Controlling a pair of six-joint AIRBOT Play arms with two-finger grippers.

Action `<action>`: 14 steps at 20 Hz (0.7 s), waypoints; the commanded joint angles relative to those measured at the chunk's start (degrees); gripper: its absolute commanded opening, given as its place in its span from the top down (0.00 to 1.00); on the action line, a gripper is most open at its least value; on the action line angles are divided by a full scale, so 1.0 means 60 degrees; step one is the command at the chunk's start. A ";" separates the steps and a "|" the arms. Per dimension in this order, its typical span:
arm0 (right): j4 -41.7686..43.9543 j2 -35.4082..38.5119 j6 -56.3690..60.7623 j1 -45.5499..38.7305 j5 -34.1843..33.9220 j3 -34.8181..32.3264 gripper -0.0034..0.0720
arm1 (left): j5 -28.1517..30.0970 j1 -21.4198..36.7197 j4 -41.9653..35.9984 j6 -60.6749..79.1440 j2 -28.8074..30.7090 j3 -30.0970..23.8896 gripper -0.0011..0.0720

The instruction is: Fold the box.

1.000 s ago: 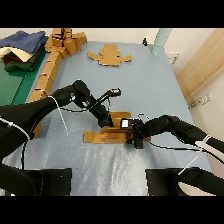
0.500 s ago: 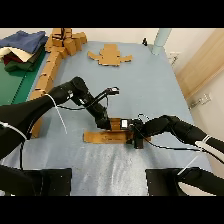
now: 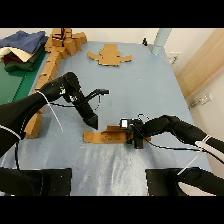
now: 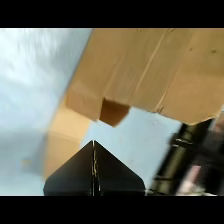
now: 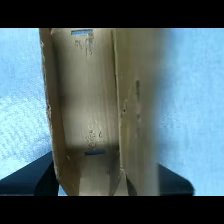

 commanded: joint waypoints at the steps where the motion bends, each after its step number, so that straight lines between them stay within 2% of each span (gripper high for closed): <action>1: 0.0004 0.0000 0.0007 -0.0004 0.0000 0.0004 0.28 | -0.0576 0.0029 -0.1472 -0.1552 0.0058 -0.0874 0.97; 4: 0.0004 0.0000 0.0007 -0.0004 0.0004 0.0004 0.28 | 0.0827 -0.0058 -0.6266 -0.0098 0.0379 -0.2572 0.97; 6: 0.0004 0.0000 0.0007 -0.0004 0.0000 0.0004 0.28 | 0.2138 -0.0189 -0.8368 0.0612 0.0590 -0.3220 0.97; 7: 0.0004 0.0000 0.0007 -0.0004 0.0004 0.0004 0.28 | 0.2845 -0.0313 -0.8670 0.0678 0.0670 -0.3304 0.97; 11: 0.0004 0.0000 0.0007 -0.0004 0.0004 0.0004 0.28 | 0.6240 -0.1082 -0.8105 0.0168 0.0761 -0.3300 0.97; 13: 0.0004 0.0000 0.0007 -0.0004 0.0000 0.0004 0.28 | 0.7712 -0.1515 -0.7213 -0.0652 0.0761 -0.3300 0.97; 14: 0.0004 0.0000 0.0007 -0.0004 0.0000 0.0004 0.28 | 0.8102 -0.1650 -0.6601 -0.1275 0.0761 -0.3300 0.97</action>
